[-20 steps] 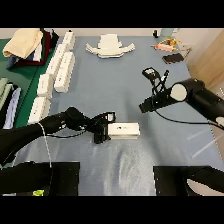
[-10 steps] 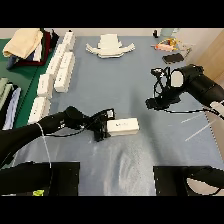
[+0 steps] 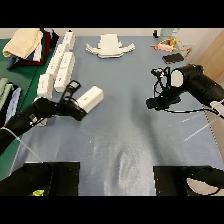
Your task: Fold the box.
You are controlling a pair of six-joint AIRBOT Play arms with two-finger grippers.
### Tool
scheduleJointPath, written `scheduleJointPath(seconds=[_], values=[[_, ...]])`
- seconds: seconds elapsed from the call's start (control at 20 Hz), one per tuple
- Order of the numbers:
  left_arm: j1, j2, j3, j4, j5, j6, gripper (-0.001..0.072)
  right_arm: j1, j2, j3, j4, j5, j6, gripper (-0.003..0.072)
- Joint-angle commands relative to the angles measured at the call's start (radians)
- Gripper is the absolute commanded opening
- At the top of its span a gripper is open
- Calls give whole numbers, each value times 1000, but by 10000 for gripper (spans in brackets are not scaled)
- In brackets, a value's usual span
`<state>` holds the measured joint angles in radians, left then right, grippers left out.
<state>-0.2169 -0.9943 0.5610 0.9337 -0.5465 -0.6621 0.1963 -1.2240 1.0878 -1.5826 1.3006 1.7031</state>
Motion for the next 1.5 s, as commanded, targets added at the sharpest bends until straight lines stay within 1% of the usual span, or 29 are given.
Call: scheduleJointPath(seconds=[0.0,0.05,0.15,0.4,0.55,0.75,0.85,0.95,1.05,1.15,1.45], values=[[193,58,0,233,-120,-336,502,0,-1,1,0,1,2,5],[229,65,-1,234,-130,-358,502,0,-1,1,0,1,2,6],[264,67,-2,242,-137,-391,502,0,-1,1,0,1,2,6],[269,63,-25,287,-61,-467,503,0,-1,1,0,1,2,6],[269,25,-31,287,18,-472,502,0,-1,1,0,1,2,6],[268,-60,-30,285,154,-472,503,0,-1,1,0,1,2,6],[263,-95,-30,279,231,-472,503,0,-1,1,0,1,2,6],[238,-126,-24,278,322,-469,502,0,-1,1,0,1,2,5],[198,-163,-11,278,391,-417,502,0,-1,1,0,1,2,6],[171,-204,13,278,429,-400,503,0,-1,1,0,1,2,5],[169,-354,147,278,439,-401,502,0,-1,1,0,1,2,6]])
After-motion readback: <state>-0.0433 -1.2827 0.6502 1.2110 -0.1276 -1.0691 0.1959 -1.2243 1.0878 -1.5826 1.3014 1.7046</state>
